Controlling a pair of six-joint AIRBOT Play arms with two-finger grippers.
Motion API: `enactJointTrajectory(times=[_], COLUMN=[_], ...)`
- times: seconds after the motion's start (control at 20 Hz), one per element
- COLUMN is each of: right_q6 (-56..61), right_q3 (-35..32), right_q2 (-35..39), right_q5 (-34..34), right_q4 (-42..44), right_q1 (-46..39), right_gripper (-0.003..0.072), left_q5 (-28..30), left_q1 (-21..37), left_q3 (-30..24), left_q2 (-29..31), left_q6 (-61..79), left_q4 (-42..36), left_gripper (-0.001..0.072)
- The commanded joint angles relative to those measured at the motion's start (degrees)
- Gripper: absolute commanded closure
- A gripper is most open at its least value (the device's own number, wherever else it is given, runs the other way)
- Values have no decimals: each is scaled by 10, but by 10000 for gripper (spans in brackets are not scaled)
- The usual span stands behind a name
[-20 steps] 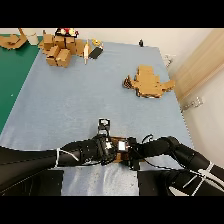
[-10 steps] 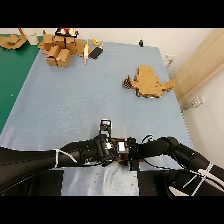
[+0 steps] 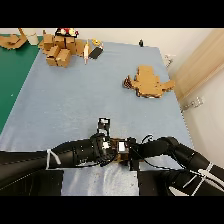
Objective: Fold the box.
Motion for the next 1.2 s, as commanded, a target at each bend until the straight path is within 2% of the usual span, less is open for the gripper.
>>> enactJointTrajectory(times=[0.0,0.3,0.7,0.9,1.05,1.1,1.15], right_q6=[0,0,0,0,0,0,0], right_q3=[0,0,0,0,0,0,0], right_q2=[0,0,0,0,0,0,0], right_q5=[0,0,0,0,0,0,0], right_q4=[0,0,0,0,0,0,0], right_q1=[0,0,0,0,0,0,0], right_gripper=[200,200,200,200,199,200,200], left_q5=[-2,-28,-107,-93,-107,-107,-113], left_q1=[0,1,18,18,18,18,19], left_q3=[0,1,1,5,4,4,4], left_q2=[19,51,70,70,72,75,79], left_q6=[0,0,5,4,4,5,8], left_q4=[1,2,2,0,0,0,0], left_gripper=[287,288,288,289,289,304,490])
